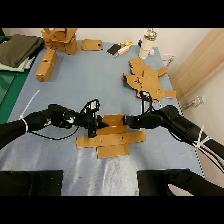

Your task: Fold the box.

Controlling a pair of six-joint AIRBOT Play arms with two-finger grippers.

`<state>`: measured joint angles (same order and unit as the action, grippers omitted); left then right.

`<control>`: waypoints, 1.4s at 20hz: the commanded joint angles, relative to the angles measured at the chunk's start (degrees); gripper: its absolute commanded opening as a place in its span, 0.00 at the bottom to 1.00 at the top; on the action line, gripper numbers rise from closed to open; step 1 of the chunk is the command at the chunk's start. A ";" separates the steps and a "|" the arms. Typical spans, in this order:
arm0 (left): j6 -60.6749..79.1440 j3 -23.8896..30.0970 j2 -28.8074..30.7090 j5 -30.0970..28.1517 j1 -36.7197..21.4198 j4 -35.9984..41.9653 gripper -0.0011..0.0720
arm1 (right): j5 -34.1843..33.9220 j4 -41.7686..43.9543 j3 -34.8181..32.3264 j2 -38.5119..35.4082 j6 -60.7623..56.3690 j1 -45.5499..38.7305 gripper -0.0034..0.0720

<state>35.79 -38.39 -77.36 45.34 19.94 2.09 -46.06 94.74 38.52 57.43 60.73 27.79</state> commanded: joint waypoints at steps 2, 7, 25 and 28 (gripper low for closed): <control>5.84 -0.31 0.22 -3.10 0.44 0.92 0.03 | 0.83 -4.02 -0.04 0.02 -3.89 0.17 0.05; 6.62 -0.35 4.09 -5.33 0.46 -0.02 0.03 | 0.59 -20.48 -0.02 0.00 -20.46 0.00 0.05; 2.78 3.76 1.64 -3.17 0.79 -0.79 0.03 | 0.17 -25.31 -0.02 0.00 -25.73 -0.68 0.05; -0.76 3.74 1.68 0.22 0.79 -2.05 0.03 | 0.17 -25.07 -0.02 0.02 -25.57 -0.55 0.05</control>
<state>38.04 -34.79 -75.68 43.11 20.71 1.37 -45.95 69.41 38.52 57.43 35.05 27.16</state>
